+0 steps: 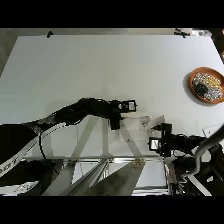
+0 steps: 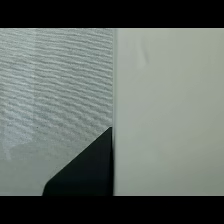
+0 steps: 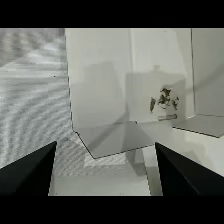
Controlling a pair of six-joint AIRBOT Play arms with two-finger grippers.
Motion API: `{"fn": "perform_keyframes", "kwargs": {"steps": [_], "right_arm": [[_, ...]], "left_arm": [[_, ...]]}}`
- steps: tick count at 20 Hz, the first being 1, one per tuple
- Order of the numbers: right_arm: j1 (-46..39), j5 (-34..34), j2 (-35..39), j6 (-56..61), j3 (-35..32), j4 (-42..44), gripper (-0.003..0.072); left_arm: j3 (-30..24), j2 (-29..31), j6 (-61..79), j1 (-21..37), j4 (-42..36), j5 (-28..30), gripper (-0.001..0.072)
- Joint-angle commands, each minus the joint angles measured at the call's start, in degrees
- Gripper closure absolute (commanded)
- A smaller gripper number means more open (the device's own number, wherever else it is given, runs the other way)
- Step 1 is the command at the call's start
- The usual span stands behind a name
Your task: Fold the box and place the chain.
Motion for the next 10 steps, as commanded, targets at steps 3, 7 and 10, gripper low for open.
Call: {"fn": "perform_keyframes", "kwargs": {"steps": [3,7,10], "right_arm": [[0.1,-5.1,-3.7,-2.0,-0.2,3.3,-0.0016],[0.1,-7.5,-6.9,-4.8,-0.3,8.2,-0.0011],[0.1,-9.7,-7.9,-5.1,-0.1,8.5,-0.0011]], "left_arm": [[0.0,0.0,0.0,0.0,0.0,0.0,0.0699],[0.0,0.0,0.0,0.0,0.0,0.0,0.0699],[0.0,0.0,0.0,0.0,0.0,0.0,0.0699]]}}
